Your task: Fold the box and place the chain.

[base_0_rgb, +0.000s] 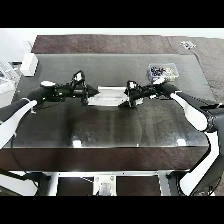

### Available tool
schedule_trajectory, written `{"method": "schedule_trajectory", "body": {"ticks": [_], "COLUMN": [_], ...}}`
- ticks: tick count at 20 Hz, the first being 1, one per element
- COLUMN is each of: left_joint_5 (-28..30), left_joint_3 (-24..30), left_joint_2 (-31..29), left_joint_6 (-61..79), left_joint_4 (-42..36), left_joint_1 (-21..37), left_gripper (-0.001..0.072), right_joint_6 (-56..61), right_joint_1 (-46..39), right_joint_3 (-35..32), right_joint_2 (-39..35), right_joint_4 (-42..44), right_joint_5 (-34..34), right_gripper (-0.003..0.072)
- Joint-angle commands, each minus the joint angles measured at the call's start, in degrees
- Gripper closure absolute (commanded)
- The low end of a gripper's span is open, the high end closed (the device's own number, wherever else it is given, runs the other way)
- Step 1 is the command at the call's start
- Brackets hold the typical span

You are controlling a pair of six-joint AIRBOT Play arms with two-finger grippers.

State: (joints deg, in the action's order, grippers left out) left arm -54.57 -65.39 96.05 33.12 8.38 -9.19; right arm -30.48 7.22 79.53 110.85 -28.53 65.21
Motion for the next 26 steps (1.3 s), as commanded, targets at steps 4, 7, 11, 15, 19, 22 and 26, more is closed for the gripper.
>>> {"method": "schedule_trajectory", "body": {"ticks": [4,7,11,15,19,22,26], "left_joint_5": [-0.15,0.02,0.68,2.10,2.95,1.99,-0.04], "left_joint_3": [-9.68,-14.05,-16.28,-16.26,-16.26,-16.26,-16.26], "left_joint_2": [6.75,9.94,11.72,12.48,13.62,13.97,13.97], "left_joint_6": [-3.34,-5.14,-6.10,-6.84,-9.86,-11.10,-11.23], "left_joint_4": [0.52,0.50,0.66,1.68,5.20,6.71,6.97], "left_joint_1": [-0.76,-0.76,-0.76,-0.76,-0.76,-0.85,-1.68], "left_gripper": [0.0692,0.0692,0.0691,0.0690,0.0690,0.0690,0.0690], "right_joint_6": [0.00,0.00,0.00,0.00,0.00,0.00,0.00], "right_joint_1": [0.04,0.04,0.04,0.07,0.07,0.07,0.07], "right_joint_3": [-0.02,-0.02,-0.02,-0.02,-0.02,-0.02,-0.02], "right_joint_2": [0.02,0.02,0.02,0.02,0.02,0.02,0.02], "right_joint_4": [0.02,0.02,0.02,0.02,0.02,0.02,0.02], "right_joint_5": [0.02,0.02,0.02,0.02,0.02,0.02,0.02], "right_gripper": [0.0100,0.0099,0.0099,0.0099,0.0099,0.0099,0.0099]}}
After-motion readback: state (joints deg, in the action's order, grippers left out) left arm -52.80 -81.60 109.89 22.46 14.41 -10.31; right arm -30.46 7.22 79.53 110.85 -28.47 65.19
